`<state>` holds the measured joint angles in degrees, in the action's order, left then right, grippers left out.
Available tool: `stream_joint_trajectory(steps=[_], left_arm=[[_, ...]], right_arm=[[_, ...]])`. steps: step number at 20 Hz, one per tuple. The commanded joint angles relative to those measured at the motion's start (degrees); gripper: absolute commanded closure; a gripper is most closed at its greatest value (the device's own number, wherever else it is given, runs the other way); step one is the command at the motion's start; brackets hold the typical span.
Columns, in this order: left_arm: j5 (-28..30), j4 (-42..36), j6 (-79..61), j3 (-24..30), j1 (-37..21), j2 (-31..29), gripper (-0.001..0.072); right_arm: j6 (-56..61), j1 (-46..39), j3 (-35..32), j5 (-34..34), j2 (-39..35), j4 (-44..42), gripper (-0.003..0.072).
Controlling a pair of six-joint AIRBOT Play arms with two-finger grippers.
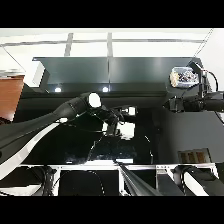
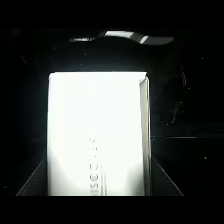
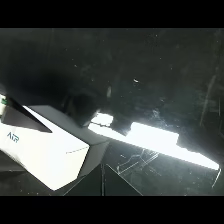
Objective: Fold the box and place the chain.
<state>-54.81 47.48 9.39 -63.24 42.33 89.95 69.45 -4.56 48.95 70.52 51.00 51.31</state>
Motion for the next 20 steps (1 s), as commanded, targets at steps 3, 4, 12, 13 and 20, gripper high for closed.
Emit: stream_joint_trajectory(steps=[3,4,12,13,20], left_arm=[[3.78,4.09,0.13,-0.04,3.41,1.68,0.0002],[3.39,4.61,0.28,-0.04,3.34,1.62,0.0088],[2.36,20.55,26.18,-0.04,-9.22,-8.85,0.0438],[0.94,26.4,33.77,-0.04,-13.2,-10.69,0.0437],[-15.37,41.51,69.77,0.15,-54.21,-14.05,0.0431]], right_arm=[[0.0,-0.04,0.07,-0.04,-0.02,-0.02,0.0671],[0.02,-0.04,0.07,-0.04,-0.02,-0.02,0.0671],[0.02,-0.04,0.07,-0.11,-0.02,-0.02,0.0671],[0.02,-0.04,0.07,-0.11,-0.02,-0.02,0.0671],[0.02,-0.07,0.07,-1.22,-0.02,-0.02,0.0671]])
